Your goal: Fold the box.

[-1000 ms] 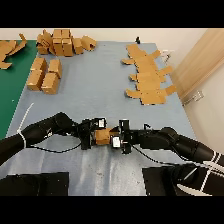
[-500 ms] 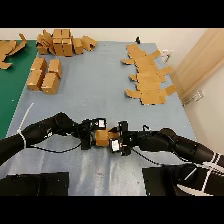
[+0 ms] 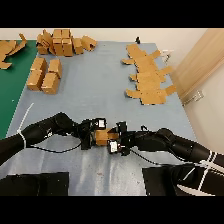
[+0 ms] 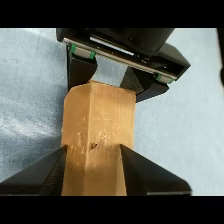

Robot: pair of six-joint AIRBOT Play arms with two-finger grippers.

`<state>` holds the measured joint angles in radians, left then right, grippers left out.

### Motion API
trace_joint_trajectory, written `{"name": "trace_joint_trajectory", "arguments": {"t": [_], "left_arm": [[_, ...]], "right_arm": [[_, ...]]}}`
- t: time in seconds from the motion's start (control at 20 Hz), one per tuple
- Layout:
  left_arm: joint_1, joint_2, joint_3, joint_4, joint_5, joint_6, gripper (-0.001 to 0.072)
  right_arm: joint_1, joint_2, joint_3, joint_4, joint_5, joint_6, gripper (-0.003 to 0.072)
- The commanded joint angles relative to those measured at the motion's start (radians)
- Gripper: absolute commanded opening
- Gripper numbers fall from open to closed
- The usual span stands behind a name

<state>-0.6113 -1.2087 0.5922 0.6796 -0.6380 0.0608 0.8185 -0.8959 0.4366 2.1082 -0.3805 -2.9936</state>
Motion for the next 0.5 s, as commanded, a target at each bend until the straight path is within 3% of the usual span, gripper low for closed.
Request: {"name": "trace_joint_trajectory", "arguments": {"t": [0.0,0.1,0.2,0.45], "left_arm": [[0.0,0.0,0.001,0.0,0.0,0.0,0.0513],[0.0,0.0,0.001,0.0,0.0,0.0,0.0513],[0.0,0.0,0.001,0.0,0.0,0.0,0.0513],[0.0,0.0,0.001,0.0,0.0,0.0,0.0513]], "right_arm": [[0.0,-0.005,0.001,-0.01,0.017,-0.011,0.0513],[0.008,-0.005,0.001,-0.01,0.017,-0.011,0.0511],[0.02,-0.005,0.001,-0.01,0.014,-0.011,0.0394],[0.024,-0.005,0.001,-0.006,0.012,-0.01,0.037]]}}
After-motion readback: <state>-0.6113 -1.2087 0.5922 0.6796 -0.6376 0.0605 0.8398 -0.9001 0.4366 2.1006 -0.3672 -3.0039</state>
